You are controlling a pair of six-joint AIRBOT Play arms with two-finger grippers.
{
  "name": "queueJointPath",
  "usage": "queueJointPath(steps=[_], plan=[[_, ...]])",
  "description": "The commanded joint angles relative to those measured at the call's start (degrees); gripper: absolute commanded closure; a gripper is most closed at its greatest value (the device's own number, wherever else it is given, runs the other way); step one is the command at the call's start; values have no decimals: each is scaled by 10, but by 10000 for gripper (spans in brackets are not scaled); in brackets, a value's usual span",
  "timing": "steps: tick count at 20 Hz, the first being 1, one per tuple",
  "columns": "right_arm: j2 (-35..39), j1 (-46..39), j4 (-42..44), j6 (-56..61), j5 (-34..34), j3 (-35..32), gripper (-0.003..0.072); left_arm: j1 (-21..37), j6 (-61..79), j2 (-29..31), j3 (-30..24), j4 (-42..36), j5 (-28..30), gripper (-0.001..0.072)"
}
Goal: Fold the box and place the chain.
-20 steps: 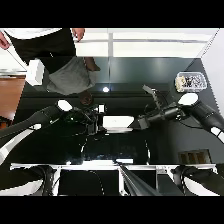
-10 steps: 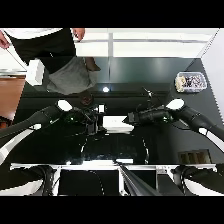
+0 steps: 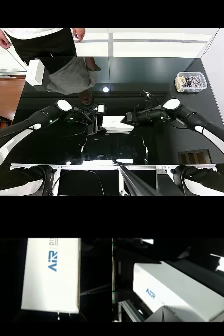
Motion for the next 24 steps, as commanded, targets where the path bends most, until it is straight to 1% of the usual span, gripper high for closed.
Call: queueJointPath(steps=[1,2,3,4,5,6,7,9,10,12,15,16,17,19,20,22,24], plan=[[35,-39,-37,6,133,52,674,0,0,0,0,0,0,248],[59,-68,-78,13,177,76,674,0,0,0,0,0,1,248],[85,-100,-127,24,205,96,674,0,0,0,1,0,1,248],[116,-138,-193,40,216,109,674,0,0,0,1,0,1,248],[148,-173,-255,54,217,110,674,0,0,3,3,0,1,232],[175,-206,-317,79,223,110,674,0,-3,9,5,2,-3,63],[200,-239,-369,99,239,110,674,0,-6,18,8,4,-14,-7],[238,-294,-419,101,277,110,674,1,-59,49,16,42,-39,-8],[252,-318,-423,101,283,110,674,1,-95,67,19,72,-49,-7],[270,-351,-417,101,266,108,674,1,-160,97,31,119,-74,-7],[269,-356,-398,101,228,108,674,-3,-214,119,59,117,-119,-5],[269,-356,-392,101,217,108,674,-10,-227,117,71,108,-114,-1],[269,-356,-389,101,206,108,673,-18,-228,109,82,99,-108,2],[269,-356,-380,101,198,108,674,-41,-230,72,112,96,-96,2],[269,-356,-377,101,198,108,674,-53,-235,43,133,96,-96,2],[269,-356,-377,101,199,108,674,-71,-256,-11,175,96,-116,1],[269,-356,-377,101,199,108,673,-84,-257,-45,202,96,-108,1]])
